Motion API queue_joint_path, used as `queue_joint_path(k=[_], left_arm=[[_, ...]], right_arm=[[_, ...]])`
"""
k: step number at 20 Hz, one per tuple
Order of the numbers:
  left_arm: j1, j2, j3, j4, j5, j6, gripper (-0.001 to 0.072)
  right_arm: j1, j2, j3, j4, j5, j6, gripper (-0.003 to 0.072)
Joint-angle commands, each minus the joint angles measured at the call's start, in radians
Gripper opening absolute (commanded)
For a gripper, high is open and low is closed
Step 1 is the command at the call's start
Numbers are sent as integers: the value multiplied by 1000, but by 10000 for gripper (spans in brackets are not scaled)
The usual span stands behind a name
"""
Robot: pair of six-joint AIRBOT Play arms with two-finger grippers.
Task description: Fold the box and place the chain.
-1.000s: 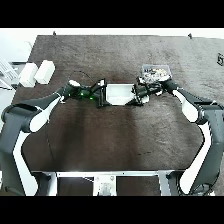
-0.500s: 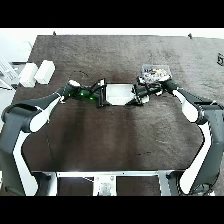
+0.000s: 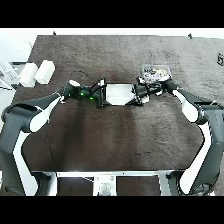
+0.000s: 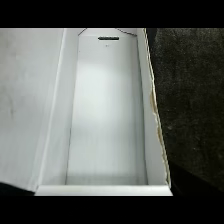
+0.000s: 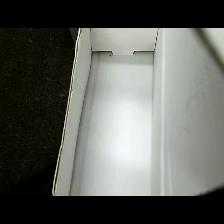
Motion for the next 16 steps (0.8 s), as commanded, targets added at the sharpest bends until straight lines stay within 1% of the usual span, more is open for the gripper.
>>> queue_joint_path(k=[1, 2, 3, 4, 5, 10, 11, 12, 13, 14, 15, 16], left_arm=[[0, 0, 1, 0, 42, 0, 471], [0, 0, 1, 0, 42, 0, 471], [0, 0, 1, 0, 42, 0, 471], [0, 0, 1, 0, 42, 0, 471], [0, 0, 1, 0, 42, 0, 471], [0, 0, 1, 0, 42, 0, 471], [0, 0, 1, 0, 42, 0, 471], [0, 0, 1, 0, 42, 0, 471], [0, 0, 1, 0, 42, 0, 471], [0, 0, 1, 0, 42, 0, 471], [0, 0, 1, 0, 42, 0, 471], [0, 0, 1, 0, 42, 0, 471]], right_arm=[[3, 0, 0, 4, 3, 0, 378], [4, 0, 0, 6, 3, 0, 376], [6, 0, 0, 4, 11, 3, 330], [6, 0, 0, 3, 23, 5, 246], [6, 0, 0, 4, 29, 4, 215], [1, 1, 0, 6, 39, 4, 221], [0, 1, 0, 14, 43, 2, 315], [-2, 1, 2, 30, 28, 0, 467], [-6, 1, 9, 41, 25, 3, 566], [-8, 2, 18, 45, 27, 5, 608], [-10, 5, 19, 45, 40, 5, 666], [-10, 10, 19, 45, 58, 5, 666]])
